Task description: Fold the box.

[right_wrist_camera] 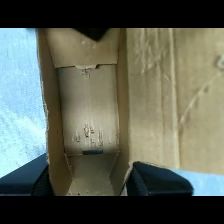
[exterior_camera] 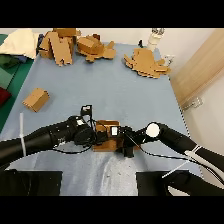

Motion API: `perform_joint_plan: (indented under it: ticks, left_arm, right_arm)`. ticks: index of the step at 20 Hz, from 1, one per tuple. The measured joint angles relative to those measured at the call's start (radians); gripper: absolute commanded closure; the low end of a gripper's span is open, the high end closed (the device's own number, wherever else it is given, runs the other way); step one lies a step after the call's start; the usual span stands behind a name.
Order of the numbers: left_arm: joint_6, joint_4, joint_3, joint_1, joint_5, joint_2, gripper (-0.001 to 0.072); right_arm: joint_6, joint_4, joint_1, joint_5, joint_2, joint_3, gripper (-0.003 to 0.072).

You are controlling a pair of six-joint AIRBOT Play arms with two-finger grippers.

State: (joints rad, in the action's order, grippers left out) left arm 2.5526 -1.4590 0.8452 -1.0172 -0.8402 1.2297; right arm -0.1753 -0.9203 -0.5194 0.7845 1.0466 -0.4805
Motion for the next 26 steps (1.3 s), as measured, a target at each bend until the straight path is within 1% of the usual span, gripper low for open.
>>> perform_joint_plan:
  ticks: [4, 12, 13, 14, 15, 16, 17, 26]
  left_arm:
    - [0.012, -0.012, 0.019, -0.017, -0.025, 0.034, 0.0418]
    - [0.025, -0.021, 0.033, -0.045, -0.030, 0.097, 0.0423]
    - [0.025, -0.022, 0.034, -0.046, -0.030, 0.100, 0.0502]
    - [0.025, -0.024, 0.035, -0.047, -0.026, 0.103, 0.0550]
    - [0.025, -0.029, 0.037, -0.048, -0.027, 0.104, 0.0551]
    - [0.025, -0.030, 0.037, -0.048, -0.018, 0.105, 0.0669]
    - [0.025, -0.033, 0.037, -0.049, -0.012, 0.107, 0.0698]
    - [0.009, -0.036, 0.038, -0.049, 0.030, 0.108, 0.0697]
  right_arm:
    - [0.000, 0.000, 0.000, 0.000, 0.000, 0.000, 0.0104]
    - [0.000, 0.000, 0.000, 0.000, 0.000, 0.000, 0.0104]
    - [0.000, 0.000, 0.000, 0.000, 0.000, 0.000, 0.0104]
    - [0.000, 0.000, 0.000, 0.000, 0.000, 0.000, 0.0104]
    - [0.000, -0.001, 0.000, 0.000, 0.000, 0.000, 0.0104]
    - [0.000, -0.001, 0.001, -0.001, 0.000, 0.000, 0.0104]
    - [0.000, -0.002, 0.001, -0.001, 0.000, 0.000, 0.0104]
    - [-0.001, -0.002, 0.001, -0.005, -0.001, -0.001, 0.0104]
